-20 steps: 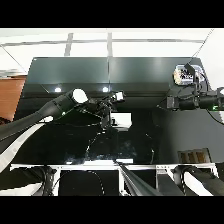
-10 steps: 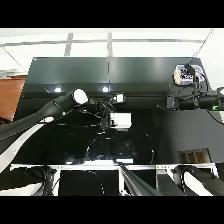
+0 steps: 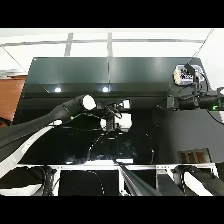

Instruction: Fold the box and place the chain.

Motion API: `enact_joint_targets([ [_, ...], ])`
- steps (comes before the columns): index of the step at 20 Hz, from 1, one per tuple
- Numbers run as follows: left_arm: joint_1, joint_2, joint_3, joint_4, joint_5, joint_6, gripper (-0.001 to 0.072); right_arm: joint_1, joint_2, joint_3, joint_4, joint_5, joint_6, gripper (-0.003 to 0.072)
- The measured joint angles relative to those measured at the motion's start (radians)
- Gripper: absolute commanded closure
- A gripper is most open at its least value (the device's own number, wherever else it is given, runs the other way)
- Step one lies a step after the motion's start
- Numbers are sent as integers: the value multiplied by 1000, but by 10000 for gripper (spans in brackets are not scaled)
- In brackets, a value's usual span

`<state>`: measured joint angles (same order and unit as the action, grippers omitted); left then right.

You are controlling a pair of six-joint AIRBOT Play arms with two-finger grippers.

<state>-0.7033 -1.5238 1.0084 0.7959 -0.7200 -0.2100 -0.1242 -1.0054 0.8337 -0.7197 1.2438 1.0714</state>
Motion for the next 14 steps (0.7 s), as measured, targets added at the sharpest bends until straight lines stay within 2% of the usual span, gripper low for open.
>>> enact_joint_targets([
  [3,-26,-21,0,-9,47,-1,0,0,0,0,0,0,2,673],
  [4,-31,-26,0,-19,57,-4,65,0,0,0,0,0,3,673],
  [6,-34,-30,0,-35,66,-5,388,0,0,0,0,0,3,674],
  [7,-35,-32,0,-40,68,-6,478,0,0,0,0,0,3,673],
  [11,-11,-11,0,-45,35,-53,494,0,0,0,0,0,3,674],
  [14,63,43,0,-19,22,-109,495,0,0,0,-3,-1,3,673],
])
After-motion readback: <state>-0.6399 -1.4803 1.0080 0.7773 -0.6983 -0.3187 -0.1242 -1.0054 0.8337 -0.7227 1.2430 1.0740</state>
